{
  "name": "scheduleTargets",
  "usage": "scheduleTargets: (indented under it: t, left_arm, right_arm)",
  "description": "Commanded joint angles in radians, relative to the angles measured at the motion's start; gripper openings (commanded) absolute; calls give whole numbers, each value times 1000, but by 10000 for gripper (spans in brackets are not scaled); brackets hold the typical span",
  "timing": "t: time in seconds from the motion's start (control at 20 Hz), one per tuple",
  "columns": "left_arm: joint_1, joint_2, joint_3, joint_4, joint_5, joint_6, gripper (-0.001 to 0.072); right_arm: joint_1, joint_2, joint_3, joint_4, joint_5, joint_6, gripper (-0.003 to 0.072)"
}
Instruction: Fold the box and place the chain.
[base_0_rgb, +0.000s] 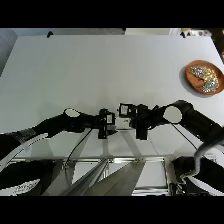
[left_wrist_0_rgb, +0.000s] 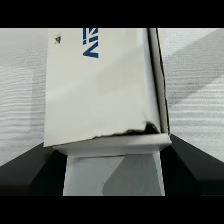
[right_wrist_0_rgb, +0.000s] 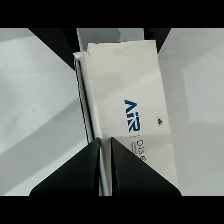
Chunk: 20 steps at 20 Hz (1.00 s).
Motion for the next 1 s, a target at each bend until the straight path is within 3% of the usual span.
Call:
scheduleTargets:
  t: [0.0, 0.1, 0.15, 0.2, 0.95]
  left_arm:
    - [-1, 0, 0, 0, -2, -1, 135]
    - [-1, 0, 0, 0, -2, -1, 135]
    - [-1, 0, 0, 0, -2, -1, 135]
    - [-1, 0, 0, 0, -2, -1, 135]
    - [-1, 1, 0, 0, -2, -1, 135]
  right_arm:
    - [1, 0, -12, 7, 5, 1, 60]
    - [1, 0, -12, 9, 5, 1, 78]
    - [1, 1, -12, 9, 5, 2, 168]
    - [1, 3, -12, 9, 5, 2, 204]
    - [0, 82, -12, -5, 53, 1, 199]
